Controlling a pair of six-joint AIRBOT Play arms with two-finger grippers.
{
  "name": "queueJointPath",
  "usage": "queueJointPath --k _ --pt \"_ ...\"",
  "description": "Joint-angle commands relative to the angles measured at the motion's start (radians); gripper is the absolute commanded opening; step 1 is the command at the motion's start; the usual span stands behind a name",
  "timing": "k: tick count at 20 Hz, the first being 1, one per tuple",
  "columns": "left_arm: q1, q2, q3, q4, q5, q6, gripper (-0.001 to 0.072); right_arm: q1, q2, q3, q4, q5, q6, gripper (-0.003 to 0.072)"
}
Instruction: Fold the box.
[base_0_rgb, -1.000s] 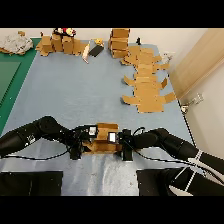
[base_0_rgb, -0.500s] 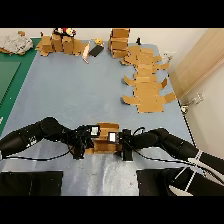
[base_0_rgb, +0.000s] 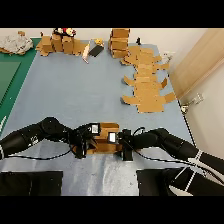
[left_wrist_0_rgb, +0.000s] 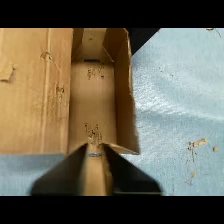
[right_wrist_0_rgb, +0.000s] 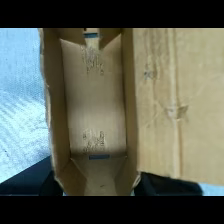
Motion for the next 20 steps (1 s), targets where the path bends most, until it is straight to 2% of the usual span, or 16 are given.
queueJointPath --k 1,10,11,12,17,18,20 --pt "-0.001 -0.013 0.0 -0.021 -0.004 0.003 0.0371 0.0 0.0 0.0 0.001 0.001 -0.001 0.0511" --pt "-0.001 -0.019 0.0 -0.021 -0.016 -0.002 0.0373 0.0 0.0 0.0 0.001 0.001 -0.001 0.0511" --pt "-0.001 -0.021 0.0 -0.02 -0.016 -0.002 0.0434 0.0 0.0 0.0 0.001 0.001 -0.001 0.0511" --pt "-0.001 -0.023 0.0 -0.021 -0.015 -0.004 0.0548 0.0 0.0 0.0 0.001 0.001 -0.001 0.0511" --pt "0.0 -0.023 0.0 -0.017 -0.016 -0.018 0.0535 0.0 0.0 0.0 0.001 0.001 -0.002 0.0511" --pt "0.0 -0.023 0.0 -0.004 -0.017 -0.022 0.047 0.0 0.0 0.0 0.001 0.001 -0.001 0.0511" --pt "0.002 -0.017 0.0 0.042 -0.039 -0.044 0.0014 0.0 0.0 0.0 0.001 0.001 -0.002 0.051"
